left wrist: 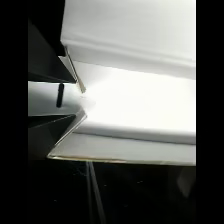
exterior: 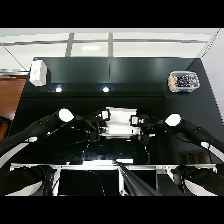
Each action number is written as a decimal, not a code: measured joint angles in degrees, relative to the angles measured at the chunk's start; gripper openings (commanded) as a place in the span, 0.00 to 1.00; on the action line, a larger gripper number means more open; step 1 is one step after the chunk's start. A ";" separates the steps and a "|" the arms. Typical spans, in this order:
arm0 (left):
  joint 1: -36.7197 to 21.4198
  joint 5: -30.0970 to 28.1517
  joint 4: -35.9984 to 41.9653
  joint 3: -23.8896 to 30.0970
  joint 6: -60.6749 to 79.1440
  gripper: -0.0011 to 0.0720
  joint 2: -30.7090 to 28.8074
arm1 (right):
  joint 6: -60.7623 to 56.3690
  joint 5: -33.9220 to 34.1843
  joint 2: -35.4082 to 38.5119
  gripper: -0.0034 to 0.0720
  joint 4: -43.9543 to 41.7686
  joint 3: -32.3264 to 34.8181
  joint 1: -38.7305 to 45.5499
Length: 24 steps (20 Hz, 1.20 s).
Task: Fold the box and place the chain.
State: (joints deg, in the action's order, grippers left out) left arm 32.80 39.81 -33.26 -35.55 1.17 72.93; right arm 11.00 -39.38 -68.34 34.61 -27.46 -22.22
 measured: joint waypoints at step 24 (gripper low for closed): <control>-13.68 2.91 -24.02 -0.52 -42.62 0.05 -14.51 | -0.09 0.31 0.00 0.29 -0.11 0.00 0.00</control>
State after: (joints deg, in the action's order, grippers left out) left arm 19.11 42.72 -57.28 -36.07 -41.45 58.41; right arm 10.92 -39.07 -68.34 34.50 -27.46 -22.22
